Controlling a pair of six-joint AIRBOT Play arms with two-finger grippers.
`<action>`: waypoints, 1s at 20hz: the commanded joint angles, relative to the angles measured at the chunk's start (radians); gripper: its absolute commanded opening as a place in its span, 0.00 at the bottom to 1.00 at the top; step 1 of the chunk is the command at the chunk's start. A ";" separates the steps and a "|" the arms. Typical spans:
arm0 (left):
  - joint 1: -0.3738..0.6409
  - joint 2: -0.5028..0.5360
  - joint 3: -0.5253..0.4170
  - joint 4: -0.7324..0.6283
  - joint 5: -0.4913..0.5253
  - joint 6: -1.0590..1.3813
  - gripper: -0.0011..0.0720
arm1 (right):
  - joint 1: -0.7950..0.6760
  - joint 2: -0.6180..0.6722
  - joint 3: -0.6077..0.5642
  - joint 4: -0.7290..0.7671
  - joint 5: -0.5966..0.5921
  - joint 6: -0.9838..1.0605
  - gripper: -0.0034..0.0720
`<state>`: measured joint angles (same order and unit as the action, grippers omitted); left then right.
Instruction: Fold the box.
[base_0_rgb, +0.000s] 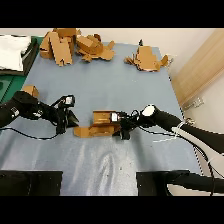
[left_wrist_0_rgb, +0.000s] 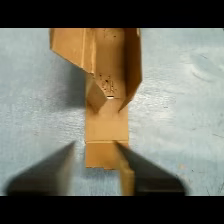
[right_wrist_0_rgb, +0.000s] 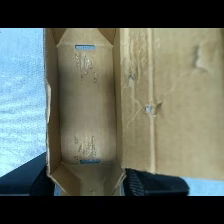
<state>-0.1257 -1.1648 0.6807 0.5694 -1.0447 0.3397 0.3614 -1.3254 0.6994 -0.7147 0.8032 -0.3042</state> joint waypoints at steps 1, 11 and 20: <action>0.025 0.003 -0.016 0.024 -0.058 0.077 0.71 | 0.001 0.000 0.000 0.000 0.000 0.000 0.69; -0.194 0.003 -0.016 0.035 0.121 -0.084 0.71 | 0.001 0.000 0.000 0.000 0.000 0.000 0.69; -0.218 -0.010 -0.016 0.033 0.181 -0.184 0.71 | 0.001 0.000 0.000 0.000 0.000 0.000 0.69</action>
<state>-0.3389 -1.1687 0.6651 0.6029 -0.8795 0.1818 0.3614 -1.3254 0.6994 -0.7147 0.8036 -0.3038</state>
